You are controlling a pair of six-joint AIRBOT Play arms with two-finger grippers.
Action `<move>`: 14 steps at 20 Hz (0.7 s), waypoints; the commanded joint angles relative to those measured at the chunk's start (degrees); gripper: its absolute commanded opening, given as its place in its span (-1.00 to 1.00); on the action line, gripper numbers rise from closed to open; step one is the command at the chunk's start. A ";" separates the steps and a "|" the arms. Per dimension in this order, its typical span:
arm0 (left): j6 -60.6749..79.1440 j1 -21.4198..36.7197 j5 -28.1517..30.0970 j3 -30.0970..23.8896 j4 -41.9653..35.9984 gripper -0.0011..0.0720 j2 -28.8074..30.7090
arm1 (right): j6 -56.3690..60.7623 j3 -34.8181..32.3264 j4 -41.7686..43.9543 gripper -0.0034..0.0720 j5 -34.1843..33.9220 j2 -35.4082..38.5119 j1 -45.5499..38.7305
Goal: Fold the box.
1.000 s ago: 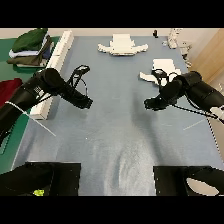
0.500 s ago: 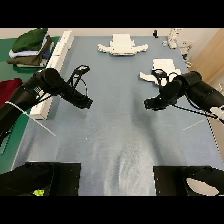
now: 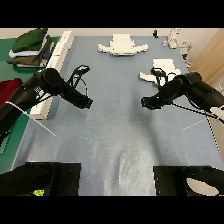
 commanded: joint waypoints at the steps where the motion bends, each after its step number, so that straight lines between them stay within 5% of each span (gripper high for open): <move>1: 0.02 0.02 0.02 0.04 0.02 -0.93 -0.02 | 0.02 0.04 5.88 -0.89 4.61 -0.04 0.00; 5: 0.02 0.02 0.02 0.04 0.02 -0.93 -0.02 | 11.26 0.07 3.37 -0.89 9.97 -0.37 -0.13; 8: 0.02 0.02 0.02 0.04 0.02 -0.93 -0.02 | 20.35 0.09 6.54 -0.87 5.33 -3.30 -3.56; 9: 0.02 0.02 0.00 0.04 0.02 -0.93 -0.02 | 20.24 0.11 7.72 -0.59 4.13 -4.87 -5.27; 10: 0.02 0.02 0.00 0.04 0.02 -0.93 -0.02 | 18.51 0.11 7.69 -0.05 3.98 -6.67 -7.50; 14: 0.02 0.02 0.02 0.04 0.02 -0.93 -0.02 | 11.04 7.98 8.11 0.04 3.04 -16.31 -22.40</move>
